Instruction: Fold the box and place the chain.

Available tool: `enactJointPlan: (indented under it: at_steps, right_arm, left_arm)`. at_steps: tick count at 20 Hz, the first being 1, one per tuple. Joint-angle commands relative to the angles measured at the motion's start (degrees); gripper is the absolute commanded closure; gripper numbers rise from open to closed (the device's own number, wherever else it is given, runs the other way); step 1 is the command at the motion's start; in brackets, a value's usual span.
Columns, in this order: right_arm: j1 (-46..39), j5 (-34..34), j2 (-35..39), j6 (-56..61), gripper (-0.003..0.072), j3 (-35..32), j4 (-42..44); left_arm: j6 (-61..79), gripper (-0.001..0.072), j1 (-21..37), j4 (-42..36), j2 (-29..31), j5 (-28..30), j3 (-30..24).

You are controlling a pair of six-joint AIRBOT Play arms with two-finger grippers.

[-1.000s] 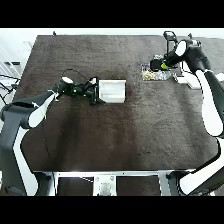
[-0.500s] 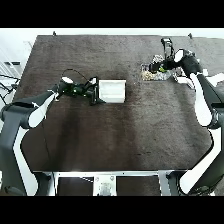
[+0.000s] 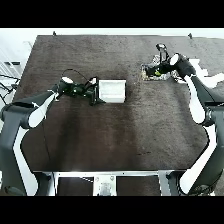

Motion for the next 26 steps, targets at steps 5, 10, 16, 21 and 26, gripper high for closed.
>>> enactJointPlan:
  at_steps: [5, 10, 16, 21, 26]
  right_arm:
    - [-0.04, 3.10, 0.87, -0.24, 0.0673, 3.28, 0.17]
    - [-0.04, 3.13, 5.33, 0.17, 0.0673, 4.09, 0.17]
    - [0.11, 4.76, 15.17, 0.11, 0.0673, 4.09, 0.17]
    - [1.22, 6.86, 25.51, -0.81, 0.0674, 4.09, 0.22]
    - [4.15, 14.67, 32.63, -1.42, 0.0674, 4.09, 0.22]
  left_arm:
    - [0.02, 0.0430, 0.02, 0.31, 0.00, 0.04, -0.02]
    - [0.02, 0.0430, 0.02, 0.33, 0.00, 0.04, -0.02]
    - [0.02, 0.0430, 0.02, 0.33, 0.00, 0.02, -0.02]
    - [0.02, 0.0430, 0.02, 0.33, 0.00, 0.00, -0.02]
    - [0.02, 0.0430, 0.02, 0.33, 0.00, 0.00, -0.02]
